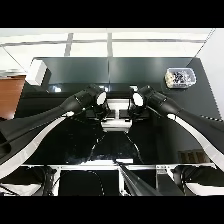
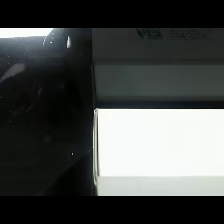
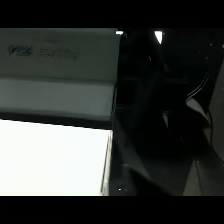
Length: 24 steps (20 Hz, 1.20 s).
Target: Fold the box and place the chain.
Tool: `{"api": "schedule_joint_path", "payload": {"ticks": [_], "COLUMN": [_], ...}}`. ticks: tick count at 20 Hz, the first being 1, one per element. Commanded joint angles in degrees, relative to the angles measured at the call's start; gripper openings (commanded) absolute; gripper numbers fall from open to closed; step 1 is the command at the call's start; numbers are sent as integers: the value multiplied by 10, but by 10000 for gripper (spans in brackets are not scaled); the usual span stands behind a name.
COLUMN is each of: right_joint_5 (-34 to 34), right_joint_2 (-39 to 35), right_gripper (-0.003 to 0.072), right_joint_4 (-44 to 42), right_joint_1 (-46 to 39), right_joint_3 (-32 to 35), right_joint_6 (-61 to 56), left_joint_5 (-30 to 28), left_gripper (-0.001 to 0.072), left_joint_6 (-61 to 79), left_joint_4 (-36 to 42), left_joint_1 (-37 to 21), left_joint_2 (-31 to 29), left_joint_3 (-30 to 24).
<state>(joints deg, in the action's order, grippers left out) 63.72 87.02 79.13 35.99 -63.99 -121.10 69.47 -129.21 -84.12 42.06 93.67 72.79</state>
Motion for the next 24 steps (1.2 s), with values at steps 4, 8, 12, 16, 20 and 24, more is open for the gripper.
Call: {"api": "schedule_joint_path", "payload": {"ticks": [4,8,12,16,20,24], "right_joint_5": [4,6,4,3,26,70], "right_joint_2": [10,10,12,13,2,-104], "right_gripper": [18,212,210,16,510,510], "right_joint_4": [3,-9,-11,-10,-10,45], "right_joint_1": [2,2,2,2,0,-4], "right_joint_3": [-1,-1,-1,-1,-23,-38], "right_joint_6": [-8,-8,-9,-8,30,127], "left_joint_5": [0,0,-5,-4,-3,-2], "left_gripper": [27,27,27,27,27,28], "left_joint_6": [0,0,0,0,0,0], "left_joint_4": [0,0,2,2,-2,-7], "left_joint_1": [0,0,0,0,0,0], "left_joint_2": [0,0,0,0,0,0], "left_joint_3": [0,0,0,0,0,0]}}
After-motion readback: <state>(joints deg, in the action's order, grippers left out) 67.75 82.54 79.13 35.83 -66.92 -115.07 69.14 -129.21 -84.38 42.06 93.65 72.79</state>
